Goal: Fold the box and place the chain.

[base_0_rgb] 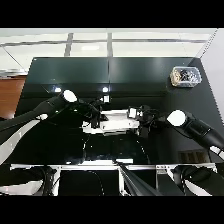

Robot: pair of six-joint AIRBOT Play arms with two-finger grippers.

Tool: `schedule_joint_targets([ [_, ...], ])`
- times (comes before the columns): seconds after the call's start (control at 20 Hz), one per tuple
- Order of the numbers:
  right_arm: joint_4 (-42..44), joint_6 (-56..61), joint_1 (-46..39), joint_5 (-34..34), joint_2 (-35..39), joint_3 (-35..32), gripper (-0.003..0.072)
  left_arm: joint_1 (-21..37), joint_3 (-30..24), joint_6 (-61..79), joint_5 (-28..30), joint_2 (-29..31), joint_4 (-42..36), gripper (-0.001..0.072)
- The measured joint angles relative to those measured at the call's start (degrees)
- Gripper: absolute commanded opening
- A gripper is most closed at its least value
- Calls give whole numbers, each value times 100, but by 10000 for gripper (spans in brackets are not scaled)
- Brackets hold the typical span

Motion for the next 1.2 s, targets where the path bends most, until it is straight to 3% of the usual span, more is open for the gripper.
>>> schedule_joint_targets([
  [0.45, 535, -409, -391, 306, -72, 4, 705, -24, 0, 339, 2, 0, 11, 27],
  [0.75, 1193, -1261, -422, 494, -634, 4, 706, -101, 0, 378, 4, 0, 31, 27],
  [1.2, 1281, -1958, -435, 407, -1165, 9, 705, -164, 0, 385, 48, 0, 48, 28],
])
